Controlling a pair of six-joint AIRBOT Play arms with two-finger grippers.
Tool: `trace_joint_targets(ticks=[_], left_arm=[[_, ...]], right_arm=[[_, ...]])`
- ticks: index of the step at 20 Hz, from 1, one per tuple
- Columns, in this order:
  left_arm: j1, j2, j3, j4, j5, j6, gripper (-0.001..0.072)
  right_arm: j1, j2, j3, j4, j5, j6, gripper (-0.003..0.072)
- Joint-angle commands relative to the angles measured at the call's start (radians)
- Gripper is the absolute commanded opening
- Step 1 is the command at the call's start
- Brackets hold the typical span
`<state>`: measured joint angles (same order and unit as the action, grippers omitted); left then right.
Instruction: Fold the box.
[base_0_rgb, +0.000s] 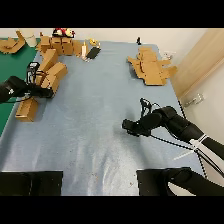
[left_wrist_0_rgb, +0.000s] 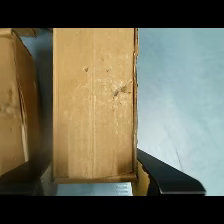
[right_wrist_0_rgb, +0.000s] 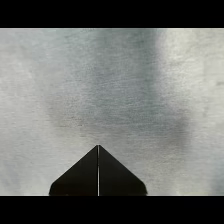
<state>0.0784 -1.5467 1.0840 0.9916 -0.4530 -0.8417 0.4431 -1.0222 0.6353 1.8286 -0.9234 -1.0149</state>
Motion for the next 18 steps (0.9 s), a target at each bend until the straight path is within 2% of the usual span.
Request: trace_joint_targets(ticks=[1, 7, 14, 15, 17, 18], left_arm=[[-0.004, -0.108, 0.113, 0.005, 0.001, -0.024, 0.0418], [-0.006, -0.192, 0.230, 0.002, 0.006, -0.024, 0.0419], [-0.040, -0.219, 0.261, 0.002, 0.008, -0.023, 0.0420], [-0.040, -0.218, 0.261, 0.002, -0.001, -0.023, 0.0435], [-0.040, -0.218, 0.261, 0.002, -0.027, -0.024, 0.0631], [-0.040, -0.216, 0.261, 0.002, -0.041, -0.024, 0.0636]], right_arm=[[0.000, -0.001, 0.001, 0.017, 0.011, 0.000, 0.0002], [0.000, -0.001, 0.001, 0.017, 0.040, 0.000, 0.0002], [0.000, -0.001, 0.001, 0.019, 0.055, 0.000, 0.0002], [0.000, -0.001, 0.001, 0.019, 0.055, 0.000, 0.0002], [0.000, -0.001, 0.001, 0.019, 0.052, 0.000, 0.0002], [0.000, -0.001, 0.001, 0.019, 0.051, 0.000, 0.0002]])
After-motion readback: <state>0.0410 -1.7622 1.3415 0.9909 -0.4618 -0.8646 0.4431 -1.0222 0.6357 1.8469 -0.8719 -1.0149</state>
